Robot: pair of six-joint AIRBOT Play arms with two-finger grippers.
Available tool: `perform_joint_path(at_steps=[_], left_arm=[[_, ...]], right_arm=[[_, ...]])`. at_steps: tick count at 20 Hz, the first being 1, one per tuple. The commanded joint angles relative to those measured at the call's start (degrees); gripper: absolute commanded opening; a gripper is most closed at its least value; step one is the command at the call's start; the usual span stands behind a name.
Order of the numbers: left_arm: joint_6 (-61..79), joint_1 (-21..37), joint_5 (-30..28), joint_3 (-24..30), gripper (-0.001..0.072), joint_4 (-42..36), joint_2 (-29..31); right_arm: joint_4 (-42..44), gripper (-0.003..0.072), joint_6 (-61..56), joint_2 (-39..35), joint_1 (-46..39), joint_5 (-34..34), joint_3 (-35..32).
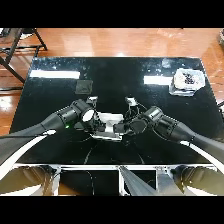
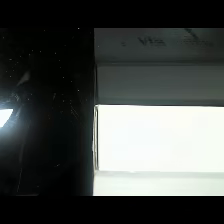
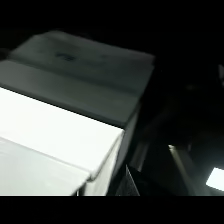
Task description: Fold the box and place the chain.
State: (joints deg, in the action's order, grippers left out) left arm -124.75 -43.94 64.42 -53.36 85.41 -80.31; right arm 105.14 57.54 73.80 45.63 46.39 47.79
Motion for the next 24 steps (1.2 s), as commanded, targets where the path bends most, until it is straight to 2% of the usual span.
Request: perform_joint_path(at_steps=[1,8,24], left_arm=[[0.0,0.0,-0.3,0.0,0.0021,0.0,0.0],[0.0,0.0,-0.3,0.0,0.0021,0.0,0.0],[0.0,0.0,-1.3,0.0,0.0021,-0.2,0.0]], right_arm=[[-2.3,0.0333,-2.7,0.5,0.3,2.3,1.4],[-9.8,0.0332,-7.4,5.7,3.3,11.4,8.7],[-9.0,0.0332,-8.3,9.2,3.5,11.7,10.0]])
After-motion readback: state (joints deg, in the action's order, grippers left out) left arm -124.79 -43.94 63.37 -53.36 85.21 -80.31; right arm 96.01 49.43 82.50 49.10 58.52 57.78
